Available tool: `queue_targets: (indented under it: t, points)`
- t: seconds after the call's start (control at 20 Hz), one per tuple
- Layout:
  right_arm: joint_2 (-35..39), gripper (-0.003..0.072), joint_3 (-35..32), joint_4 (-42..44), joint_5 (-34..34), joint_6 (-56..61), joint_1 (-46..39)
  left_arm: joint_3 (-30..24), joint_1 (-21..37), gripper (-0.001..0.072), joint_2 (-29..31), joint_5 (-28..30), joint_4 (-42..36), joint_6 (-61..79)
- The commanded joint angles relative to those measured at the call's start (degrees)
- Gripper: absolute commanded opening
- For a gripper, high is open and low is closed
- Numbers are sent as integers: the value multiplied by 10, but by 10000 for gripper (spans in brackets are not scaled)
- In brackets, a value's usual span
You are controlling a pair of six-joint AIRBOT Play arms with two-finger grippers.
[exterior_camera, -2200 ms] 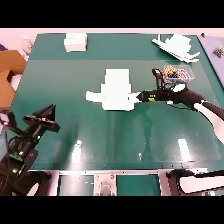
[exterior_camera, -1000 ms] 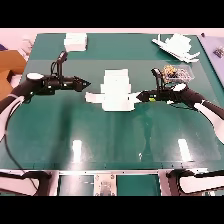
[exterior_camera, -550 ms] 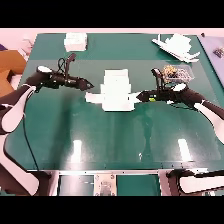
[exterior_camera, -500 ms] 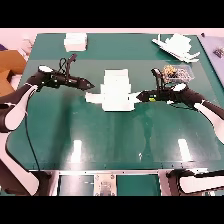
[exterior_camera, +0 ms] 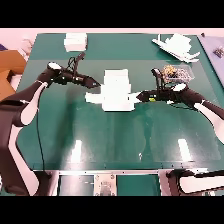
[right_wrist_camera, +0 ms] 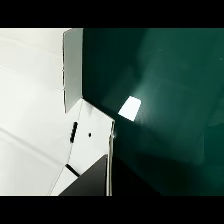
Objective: Fold the box and place the chain.
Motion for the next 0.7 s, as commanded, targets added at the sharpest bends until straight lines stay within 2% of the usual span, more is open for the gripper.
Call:
queue_targets:
  t: [0.0,0.15,0.35,0.65]
  points:
    - [0,8,0,0,0,0,0,46,-10,360,-34,-7,0,-19]
    - [0,8,0,0,0,0,0,76,-23,360,-59,-19,1,-19]
    - [0,9,0,0,0,0,0,81,-28,359,-73,-16,9,-16]
    - [0,9,0,0,0,0,0,119,-30,342,-94,-4,7,-3]
